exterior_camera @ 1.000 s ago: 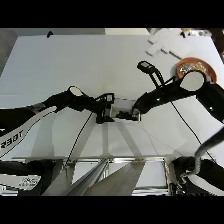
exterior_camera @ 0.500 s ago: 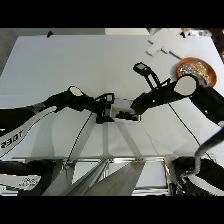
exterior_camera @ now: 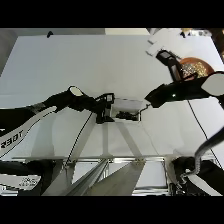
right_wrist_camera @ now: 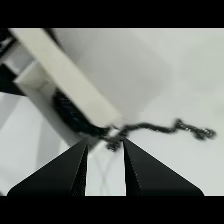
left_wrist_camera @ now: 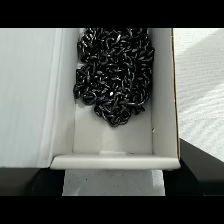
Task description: Fold the box and place the chain.
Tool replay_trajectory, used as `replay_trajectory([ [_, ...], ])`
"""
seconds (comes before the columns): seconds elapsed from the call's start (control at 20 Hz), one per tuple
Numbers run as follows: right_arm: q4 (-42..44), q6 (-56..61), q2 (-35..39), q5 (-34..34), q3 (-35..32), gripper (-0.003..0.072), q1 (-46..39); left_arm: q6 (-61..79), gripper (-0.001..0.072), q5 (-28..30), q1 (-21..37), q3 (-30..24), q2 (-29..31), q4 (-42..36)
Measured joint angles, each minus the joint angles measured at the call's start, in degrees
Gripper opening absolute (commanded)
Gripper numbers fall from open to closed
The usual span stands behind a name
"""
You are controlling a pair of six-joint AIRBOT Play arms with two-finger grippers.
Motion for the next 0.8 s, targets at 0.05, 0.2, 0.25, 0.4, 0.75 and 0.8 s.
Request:
replay_trajectory([
  [0.05, -1.3, 1.0, 0.0, 0.1, 0.0, 0.0253, -2.0, 0.0, 0.0099, 0.0, 0.0, 0.0, 0.0, 0.0],
  [0.2, -4.3, 4.3, -1.9, -0.6, 0.0, 0.0252, -5.7, 0.0, 0.0099, 0.0, 0.0, 0.0, 0.0, 0.0],
  [0.25, -5.1, 5.0, -3.4, -1.0, 0.0, 0.0252, -6.3, 0.0, 0.0099, 0.0, 0.0, 0.0, 0.0, 0.0],
  [0.4, -7.1, 6.6, -9.0, -2.2, 0.0, 0.0252, -5.6, 0.0, 0.0099, 0.0, 0.0, 0.0, 0.0, 0.0],
  [0.75, -13.7, 8.7, -21.4, -4.5, 0.0, 0.0252, 1.5, 0.0, 0.0099, 0.0, 0.0, 0.0, 0.0, 0.0],
  [0.8, -14.1, 8.8, -22.5, -4.7, 0.0, 0.0252, 2.2, 0.0, 0.0099, 0.0, 0.0, 0.0, 0.0, 0.0],
])
